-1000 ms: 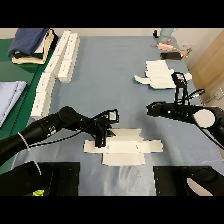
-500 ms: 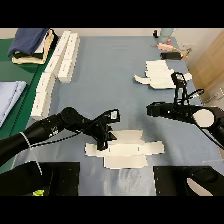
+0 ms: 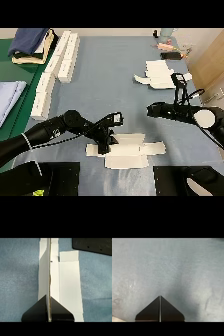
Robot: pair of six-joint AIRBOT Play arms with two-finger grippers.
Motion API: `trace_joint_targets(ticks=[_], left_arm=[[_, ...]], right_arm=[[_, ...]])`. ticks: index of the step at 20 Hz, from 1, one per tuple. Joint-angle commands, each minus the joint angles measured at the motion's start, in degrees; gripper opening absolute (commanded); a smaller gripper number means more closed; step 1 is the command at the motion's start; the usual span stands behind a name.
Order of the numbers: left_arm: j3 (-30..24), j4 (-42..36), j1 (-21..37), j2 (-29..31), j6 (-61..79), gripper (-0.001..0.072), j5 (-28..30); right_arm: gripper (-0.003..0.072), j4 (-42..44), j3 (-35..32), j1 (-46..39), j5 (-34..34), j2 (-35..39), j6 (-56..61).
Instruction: Fold the box.
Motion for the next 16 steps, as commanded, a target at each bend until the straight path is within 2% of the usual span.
trace_joint_targets(ticks=[1, 5, 7, 9, 12, 16], left_arm=[[0.0, 0.6, -0.1, 0.0, -0.1, 0.0017, 0.9], [0.0, 0.5, -0.1, 0.0, -0.1, 0.0017, 1.2], [0.0, 0.5, -0.1, 0.0, -0.1, 0.0017, 1.2], [0.0, 0.5, -0.1, 0.0, -0.2, 0.0017, 1.2], [0.0, 0.5, -0.1, 0.0, -0.2, 0.0017, 1.2], [0.0, 0.5, -0.1, 0.1, -0.2, 0.0017, 1.2]], right_arm=[[0.0003, -0.9, 0.9, 0.0, 9.2, 3.0, 7.1], [0.0003, -3.8, 1.6, 1.8, 32.8, 9.0, 22.9], [0.0002, -4.0, 1.5, 6.7, 39.3, 11.7, 27.1], [0.0003, -4.0, 1.0, 13.6, 40.1, 13.9, 31.5], [0.0002, -4.6, -1.8, 26.8, 37.6, 14.6, 29.9], [0.0003, -8.9, -8.4, 48.0, 24.4, 14.6, 13.7]])
